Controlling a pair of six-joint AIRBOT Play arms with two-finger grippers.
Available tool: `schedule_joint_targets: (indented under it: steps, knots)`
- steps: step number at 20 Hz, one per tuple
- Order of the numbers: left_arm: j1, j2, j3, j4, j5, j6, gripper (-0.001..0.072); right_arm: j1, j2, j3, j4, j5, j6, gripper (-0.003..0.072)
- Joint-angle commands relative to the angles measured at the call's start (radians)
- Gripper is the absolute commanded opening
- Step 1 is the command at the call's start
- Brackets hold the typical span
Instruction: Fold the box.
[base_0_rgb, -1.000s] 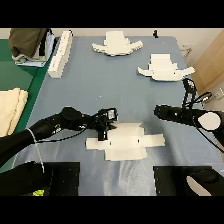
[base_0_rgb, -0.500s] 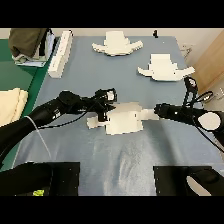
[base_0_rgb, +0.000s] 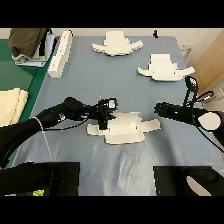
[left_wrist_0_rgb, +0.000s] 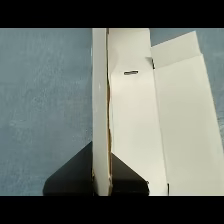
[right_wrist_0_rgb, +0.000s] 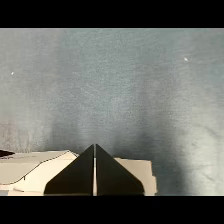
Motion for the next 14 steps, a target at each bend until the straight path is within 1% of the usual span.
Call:
schedule_joint_targets:
  steps: [1, 4, 7, 10, 12, 14]
  knots:
    - [-0.001, 0.023, -0.014, -0.017, -0.022, -0.021, 0.0014, 0.000, 0.000, 0.001, 0.000, -0.001, 0.000, 0.0019]
    - [-0.001, 0.043, -0.021, -0.018, -0.027, -0.048, 0.0014, 0.000, 0.000, 0.001, 0.000, -0.002, 0.000, 0.0019]
    - [-0.022, 0.043, -0.059, -0.039, -0.026, -0.042, 0.0014, 0.000, 0.000, 0.001, 0.000, -0.002, 0.000, 0.0018]
    - [-0.066, 0.047, -0.079, -0.035, 0.025, -0.012, 0.0014, 0.000, 0.000, 0.001, 0.000, -0.002, -0.008, 0.0018]
    - [-0.093, 0.082, -0.075, -0.034, 0.092, 0.023, 0.0014, 0.000, 0.000, 0.001, 0.000, -0.002, -0.008, 0.0019]
    - [-0.098, 0.126, -0.063, -0.034, 0.122, 0.027, 0.0014, 0.000, 0.000, 0.001, 0.000, -0.003, -0.008, 0.0018]
